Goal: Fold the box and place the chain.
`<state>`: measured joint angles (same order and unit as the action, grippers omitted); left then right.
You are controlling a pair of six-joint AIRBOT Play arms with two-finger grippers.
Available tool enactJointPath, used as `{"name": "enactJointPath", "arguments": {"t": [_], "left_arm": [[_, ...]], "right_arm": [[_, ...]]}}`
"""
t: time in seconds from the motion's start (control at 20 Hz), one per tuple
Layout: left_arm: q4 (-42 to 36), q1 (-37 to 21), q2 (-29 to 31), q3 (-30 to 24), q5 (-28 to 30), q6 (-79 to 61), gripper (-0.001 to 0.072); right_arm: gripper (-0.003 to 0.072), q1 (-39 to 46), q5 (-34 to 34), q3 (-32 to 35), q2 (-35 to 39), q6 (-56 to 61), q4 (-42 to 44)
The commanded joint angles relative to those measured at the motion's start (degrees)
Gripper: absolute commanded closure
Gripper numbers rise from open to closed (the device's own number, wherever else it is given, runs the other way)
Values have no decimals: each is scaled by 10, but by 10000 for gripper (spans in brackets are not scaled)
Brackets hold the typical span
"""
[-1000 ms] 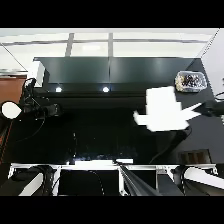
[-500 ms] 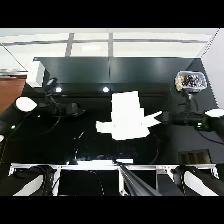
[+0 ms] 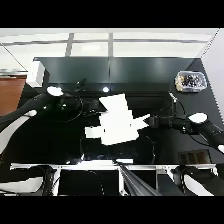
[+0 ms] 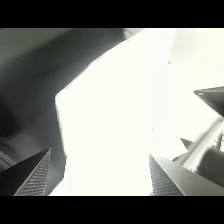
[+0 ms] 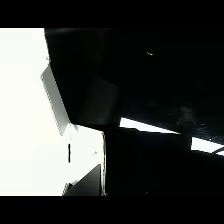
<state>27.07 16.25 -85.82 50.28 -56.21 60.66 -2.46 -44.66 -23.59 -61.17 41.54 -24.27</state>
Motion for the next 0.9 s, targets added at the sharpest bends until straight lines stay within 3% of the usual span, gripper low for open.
{"name": "enactJointPath", "arguments": {"t": [0.0, 0.25, 0.35, 0.4, 0.55, 0.65, 0.75, 0.85], "left_arm": [[-38, 18, -78, 49, -76, -29, 7], [-12, 19, -132, 108, -199, -68, 27], [13, 19, -134, 125, -214, -82, 48], [31, 19, -134, 133, -214, -83, 97], [84, 19, -134, 147, -214, -84, 119], [104, 23, -134, 147, -214, -85, 237], [117, 37, -134, 147, -225, -117, 412], [136, 52, -134, 147, -224, -125, 423]], "right_arm": [[664, -9, 10, 1, 1, 0, 3], [663, -9, 10, 1, 1, -3, 3], [664, -9, 10, 1, 1, -3, 3], [664, -9, 10, 1, 1, -3, 3], [664, -9, 10, 1, 1, -3, 3], [663, -9, 10, 1, 1, -3, 3], [664, -9, 9, 1, 1, -3, 2], [663, -9, 8, 1, 1, -3, 0]]}}
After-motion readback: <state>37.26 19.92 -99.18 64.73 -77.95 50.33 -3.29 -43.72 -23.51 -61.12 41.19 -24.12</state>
